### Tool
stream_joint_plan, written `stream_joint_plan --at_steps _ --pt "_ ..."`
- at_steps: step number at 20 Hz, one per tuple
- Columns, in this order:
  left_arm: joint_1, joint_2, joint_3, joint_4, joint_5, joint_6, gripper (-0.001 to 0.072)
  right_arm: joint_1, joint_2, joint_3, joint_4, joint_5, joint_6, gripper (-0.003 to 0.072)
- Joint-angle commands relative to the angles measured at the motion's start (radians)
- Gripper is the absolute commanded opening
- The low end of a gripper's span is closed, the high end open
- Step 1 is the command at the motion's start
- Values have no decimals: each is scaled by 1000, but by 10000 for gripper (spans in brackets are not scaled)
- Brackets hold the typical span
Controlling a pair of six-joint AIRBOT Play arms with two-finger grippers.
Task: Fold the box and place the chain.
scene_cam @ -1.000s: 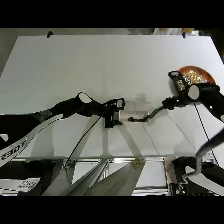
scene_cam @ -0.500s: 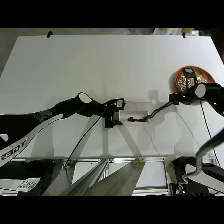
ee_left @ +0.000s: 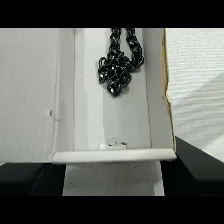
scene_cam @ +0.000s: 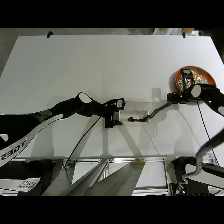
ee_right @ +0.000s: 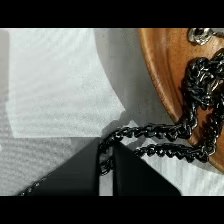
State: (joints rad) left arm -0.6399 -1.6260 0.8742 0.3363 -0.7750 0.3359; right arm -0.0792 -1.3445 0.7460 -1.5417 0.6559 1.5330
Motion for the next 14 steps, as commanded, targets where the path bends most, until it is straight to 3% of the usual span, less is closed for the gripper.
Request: stream_joint_plan --at_steps 1,6,14 --pt "0 0 0 0 0 0 272 2 6 -1 -2 6 3 19" --pt "0 1 0 0 0 0 272 47 217 0 -6 38 -19 19" --pt "0 0 0 0 0 0 272 307 605 0 14 312 -41 19"
